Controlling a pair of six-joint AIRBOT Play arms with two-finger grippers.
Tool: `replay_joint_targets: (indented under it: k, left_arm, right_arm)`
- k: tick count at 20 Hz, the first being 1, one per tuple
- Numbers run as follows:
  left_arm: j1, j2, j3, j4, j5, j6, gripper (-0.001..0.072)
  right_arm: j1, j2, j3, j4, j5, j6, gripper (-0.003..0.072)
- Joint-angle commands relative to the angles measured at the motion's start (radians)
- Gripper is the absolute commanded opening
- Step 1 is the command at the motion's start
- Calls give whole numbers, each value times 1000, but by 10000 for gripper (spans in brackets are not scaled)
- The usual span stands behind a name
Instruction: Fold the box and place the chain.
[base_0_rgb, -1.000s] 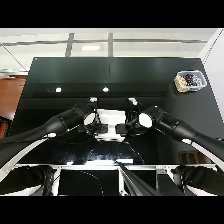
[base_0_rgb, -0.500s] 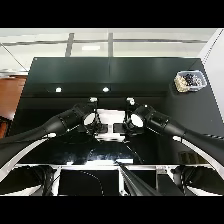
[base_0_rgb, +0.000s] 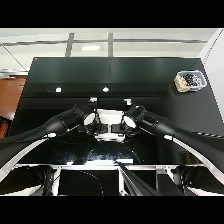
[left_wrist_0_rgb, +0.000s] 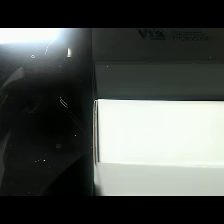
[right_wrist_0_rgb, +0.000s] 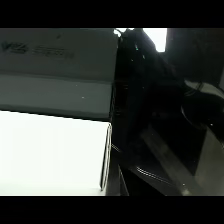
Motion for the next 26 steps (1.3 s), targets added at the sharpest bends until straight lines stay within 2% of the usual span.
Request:
replay_joint_targets:
  k: [1,4,7,13,14,15,19,20,21,26]
  left_arm:
    - [0,0,0,1,1,0,32]
    - [0,0,0,1,2,0,32]
    - [0,0,0,1,2,0,32]
    - [0,0,0,1,2,0,32]
    - [0,0,0,1,2,0,32]
    - [0,0,0,2,2,0,32]
    - [0,0,0,3,10,0,32]
    - [0,0,0,3,10,0,32]
    - [0,0,0,4,10,0,32]
    - [0,0,0,4,10,0,32]
  right_arm:
    - [5,-8,9,-17,32,20,235]
    - [5,-8,9,-17,24,23,234]
    - [6,-8,9,-16,-2,23,69]
    - [5,-8,9,-17,-6,22,65]
    - [5,-8,9,-18,-6,22,107]
    - [5,-8,9,-18,-6,23,213]
    - [5,-6,9,-40,-6,22,212]
    - [5,-6,9,-40,-8,22,284]
    - [5,-7,9,-39,-13,23,326]
    - [5,-7,9,-40,-21,22,324]
